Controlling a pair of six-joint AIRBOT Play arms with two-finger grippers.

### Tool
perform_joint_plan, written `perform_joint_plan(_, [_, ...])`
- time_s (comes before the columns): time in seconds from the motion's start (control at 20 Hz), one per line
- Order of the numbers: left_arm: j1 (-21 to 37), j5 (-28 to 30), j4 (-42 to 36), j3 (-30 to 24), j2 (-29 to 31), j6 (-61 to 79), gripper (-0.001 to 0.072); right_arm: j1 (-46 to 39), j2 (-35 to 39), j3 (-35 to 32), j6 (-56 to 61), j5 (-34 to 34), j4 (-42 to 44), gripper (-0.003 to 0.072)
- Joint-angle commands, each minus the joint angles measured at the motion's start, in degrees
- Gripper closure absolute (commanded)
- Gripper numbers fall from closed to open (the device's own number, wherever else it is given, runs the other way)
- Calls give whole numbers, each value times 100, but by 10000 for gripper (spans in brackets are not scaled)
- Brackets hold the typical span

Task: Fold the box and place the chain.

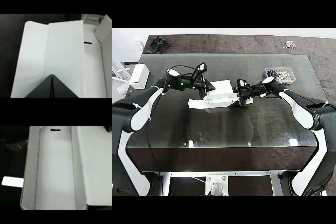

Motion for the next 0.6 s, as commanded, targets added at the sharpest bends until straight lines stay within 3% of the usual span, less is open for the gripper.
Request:
perform_joint_plan(0.0, [74, -302, -13, 50, 256, 17, 691, -2, -2, 0, 11, -9, 9, 126])
perform_joint_plan(0.3, [811, -1827, -107, 72, 1139, -295, 688, -2, -2, 0, 11, -7, 9, 126])
perform_joint_plan(0.35, [896, -2063, 44, 72, 1248, -404, 595, -2, -2, 0, 11, -9, 9, 126])
perform_joint_plan(0.4, [955, -2243, 267, 72, 1305, -588, 204, -2, -2, 0, 11, -9, 9, 126])
perform_joint_plan(0.45, [957, -2286, 553, 66, 1322, -918, 62, -2, -2, 0, 11, -7, 9, 126])
perform_joint_plan(0.55, [879, -2271, 1467, 33, 1320, -1272, 58, 0, -2, 0, 11, -7, 9, 126])
